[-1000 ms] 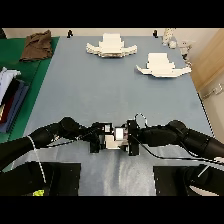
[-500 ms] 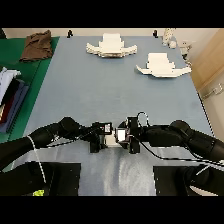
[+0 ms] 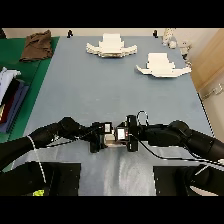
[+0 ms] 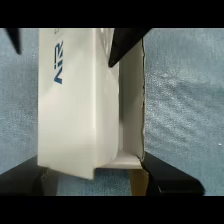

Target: Fold the box.

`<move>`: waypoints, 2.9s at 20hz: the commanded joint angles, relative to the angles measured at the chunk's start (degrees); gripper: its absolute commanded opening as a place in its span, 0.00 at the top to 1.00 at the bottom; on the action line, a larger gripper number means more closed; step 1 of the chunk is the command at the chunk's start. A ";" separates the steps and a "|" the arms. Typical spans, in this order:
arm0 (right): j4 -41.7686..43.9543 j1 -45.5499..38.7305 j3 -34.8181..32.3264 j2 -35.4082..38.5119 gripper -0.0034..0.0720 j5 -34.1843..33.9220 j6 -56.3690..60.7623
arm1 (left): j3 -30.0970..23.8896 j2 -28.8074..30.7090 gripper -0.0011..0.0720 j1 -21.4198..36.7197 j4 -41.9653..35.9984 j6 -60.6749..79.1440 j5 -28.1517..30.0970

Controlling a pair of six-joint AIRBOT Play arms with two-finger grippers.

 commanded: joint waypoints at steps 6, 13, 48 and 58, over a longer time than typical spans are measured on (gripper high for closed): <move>2.97 0.35 -0.02 -2.05 0.46 -2.91 -0.07 | 0.04 0.04 0.47 0.04 0.07 0.15 -0.07; 4.92 0.35 0.00 -2.03 0.36 -7.08 -0.07 | 0.04 0.04 0.47 0.04 0.07 0.15 -0.07; 14.78 6.08 -20.44 8.44 0.95 20.61 37.99 | 0.04 0.04 0.47 0.04 0.07 0.15 -0.09; 14.73 6.08 -20.31 8.74 0.95 20.90 37.97 | 0.04 0.04 0.47 0.04 0.07 0.15 -0.07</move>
